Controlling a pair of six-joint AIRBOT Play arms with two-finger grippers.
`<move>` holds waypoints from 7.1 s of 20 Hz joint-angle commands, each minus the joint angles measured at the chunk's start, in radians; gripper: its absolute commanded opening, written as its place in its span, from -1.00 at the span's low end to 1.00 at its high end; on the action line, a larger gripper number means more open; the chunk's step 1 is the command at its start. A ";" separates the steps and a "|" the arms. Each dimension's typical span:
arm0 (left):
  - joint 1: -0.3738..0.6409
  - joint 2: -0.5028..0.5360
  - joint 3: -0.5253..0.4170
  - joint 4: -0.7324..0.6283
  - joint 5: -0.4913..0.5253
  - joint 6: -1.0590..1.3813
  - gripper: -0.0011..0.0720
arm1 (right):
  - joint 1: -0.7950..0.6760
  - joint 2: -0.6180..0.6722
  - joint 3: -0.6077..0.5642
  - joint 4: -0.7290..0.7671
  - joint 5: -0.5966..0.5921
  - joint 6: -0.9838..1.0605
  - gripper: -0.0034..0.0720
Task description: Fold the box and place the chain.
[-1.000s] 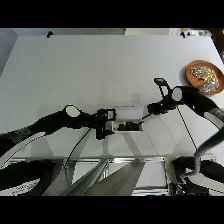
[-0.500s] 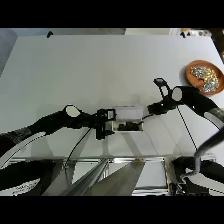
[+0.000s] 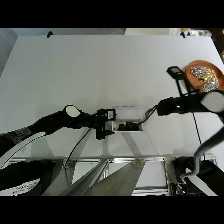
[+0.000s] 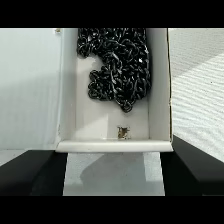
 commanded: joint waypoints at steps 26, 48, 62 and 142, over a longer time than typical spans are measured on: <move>0.000 0.001 0.000 0.000 0.000 0.000 -0.12 | 0.000 0.329 0.001 0.928 -0.033 -0.636 -0.84; 0.000 0.001 0.000 0.000 0.000 0.000 -0.12 | 0.018 0.106 -0.026 0.650 0.092 -0.651 -0.84; 0.000 0.001 0.000 0.000 0.000 0.000 -0.12 | 0.275 -0.305 -0.062 0.544 -0.153 -0.607 -0.67; 0.000 0.001 0.000 0.000 0.000 0.000 -0.12 | 0.390 -0.345 0.072 0.192 0.006 -0.898 -0.29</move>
